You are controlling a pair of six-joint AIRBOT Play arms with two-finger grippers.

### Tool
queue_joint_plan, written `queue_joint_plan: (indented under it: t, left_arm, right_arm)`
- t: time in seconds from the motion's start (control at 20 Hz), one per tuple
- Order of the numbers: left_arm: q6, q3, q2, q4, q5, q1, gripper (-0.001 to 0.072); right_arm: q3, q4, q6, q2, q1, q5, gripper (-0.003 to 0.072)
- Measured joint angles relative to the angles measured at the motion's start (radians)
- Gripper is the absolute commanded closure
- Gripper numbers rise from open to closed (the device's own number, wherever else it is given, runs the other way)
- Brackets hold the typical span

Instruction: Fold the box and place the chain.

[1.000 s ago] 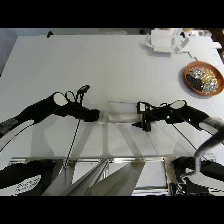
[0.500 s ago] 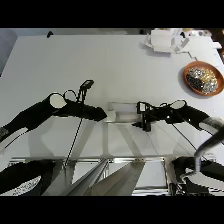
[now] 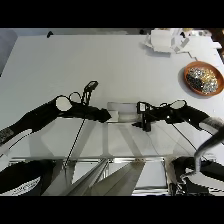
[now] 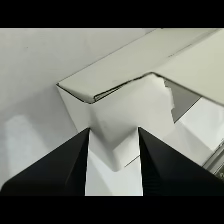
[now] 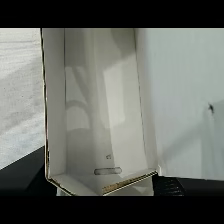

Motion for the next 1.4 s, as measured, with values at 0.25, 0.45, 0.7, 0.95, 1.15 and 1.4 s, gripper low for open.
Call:
queue_joint_plan:
  t: [0.25, 0.45, 0.7, 0.95, 1.15, 1.4]
  left_arm:
    - [-0.148, 0.064, -0.041, 0.127, 0.003, -0.056, 0.0355]
    - [-0.249, 0.116, -0.081, 0.215, -0.016, -0.097, 0.0355]
    - [-0.393, 0.155, -0.098, 0.338, -0.056, -0.122, 0.0355]
    - [-0.516, 0.203, -0.103, 0.466, -0.119, -0.151, 0.0355]
    - [-0.579, 0.254, -0.113, 0.539, -0.164, -0.161, 0.0355]
    - [-0.62, 0.31, -0.172, 0.578, -0.201, -0.193, 0.0355]
  right_arm:
    - [0.0, 0.0, 0.001, 0.0, 0.0, 0.0, 0.0357]
    - [0.0, 0.0, 0.001, 0.0, -0.001, 0.002, 0.0357]
    - [0.0, 0.0, 0.0, 0.0, -0.001, 0.002, 0.0357]
    - [0.0, 0.0, 0.0, 0.0, 0.0, 0.0, 0.0357]
    - [0.0, 0.0, 0.0, 0.0, 0.0, 0.0, 0.0357]
    - [0.0, 0.0, 0.0, 0.0, 0.0, 0.0, 0.0357]
